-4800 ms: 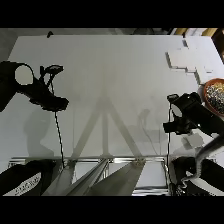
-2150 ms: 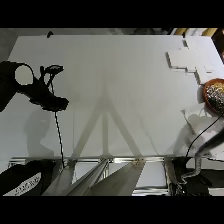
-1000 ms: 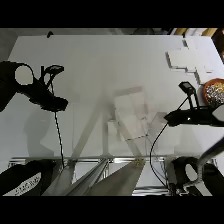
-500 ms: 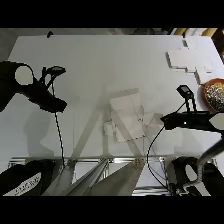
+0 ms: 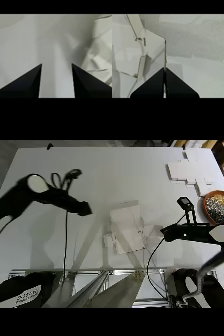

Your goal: Fold the box and place the chain.

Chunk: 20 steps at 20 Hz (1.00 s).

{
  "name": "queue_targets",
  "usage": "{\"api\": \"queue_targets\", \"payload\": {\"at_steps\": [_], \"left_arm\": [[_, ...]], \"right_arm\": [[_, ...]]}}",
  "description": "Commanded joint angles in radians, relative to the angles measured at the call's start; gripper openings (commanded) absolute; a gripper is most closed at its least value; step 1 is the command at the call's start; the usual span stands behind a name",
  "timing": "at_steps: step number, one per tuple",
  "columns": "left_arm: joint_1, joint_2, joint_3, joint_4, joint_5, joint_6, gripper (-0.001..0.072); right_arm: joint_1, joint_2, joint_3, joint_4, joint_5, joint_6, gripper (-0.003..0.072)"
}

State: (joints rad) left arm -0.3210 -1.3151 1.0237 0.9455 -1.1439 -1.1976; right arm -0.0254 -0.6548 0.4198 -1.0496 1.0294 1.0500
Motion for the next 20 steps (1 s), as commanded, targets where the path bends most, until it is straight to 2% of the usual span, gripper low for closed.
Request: {"api": "queue_targets", "payload": {"at_steps": [1, 3, 7, 9, 13, 14, 16, 18, 19, 20], "left_arm": [[-0.048, -0.185, 0.003, -0.494, 0.03, 0.394, 0.0481], [-0.076, -0.291, 0.018, -0.603, 0.01, 0.497, 0.0506], [-0.092, -0.439, 0.061, -0.587, -0.086, 0.519, 0.0521], [-0.089, -0.456, 0.061, -0.586, -0.083, 0.529, 0.0578], [-0.109, -0.457, 0.062, -0.589, -0.086, 0.609, 0.0571], [-0.121, -0.458, 0.062, -0.589, -0.084, 0.629, 0.0547], [-0.146, -0.458, 0.063, -0.587, -0.062, 0.673, 0.0425], [-0.16, -0.458, 0.066, -0.586, -0.051, 0.705, 0.0359], [-0.159, -0.457, 0.068, -0.586, -0.048, 0.706, 0.0284], [-0.158, -0.455, 0.068, -0.586, -0.047, 0.729, 0.0174]], "right_arm": [[0.001, 0.001, 0.0, 0.0, -0.001, 0.0, 0.0019], [0.001, 0.0, 0.0, 0.0, 0.001, 0.0, 0.0019], [0.001, 0.0, 0.0, 0.0, 0.001, 0.0, 0.0019], [0.001, 0.0, 0.0, 0.0, 0.001, 0.0, 0.0019], [0.001, 0.0, 0.0, 0.0, 0.0, 0.0, 0.0019], [0.001, 0.0, 0.0, 0.0, 0.0, 0.0, 0.0019], [0.001, 0.0, 0.0, 0.0, 0.0, 0.0, 0.0019], [0.001, 0.0, 0.0, 0.0, 0.001, 0.0, 0.0019], [0.001, 0.0, 0.0, 0.0, 0.001, 0.0, 0.0019], [0.001, 0.0, 0.0, 0.0, 0.002, 0.0, 0.0019]]}}
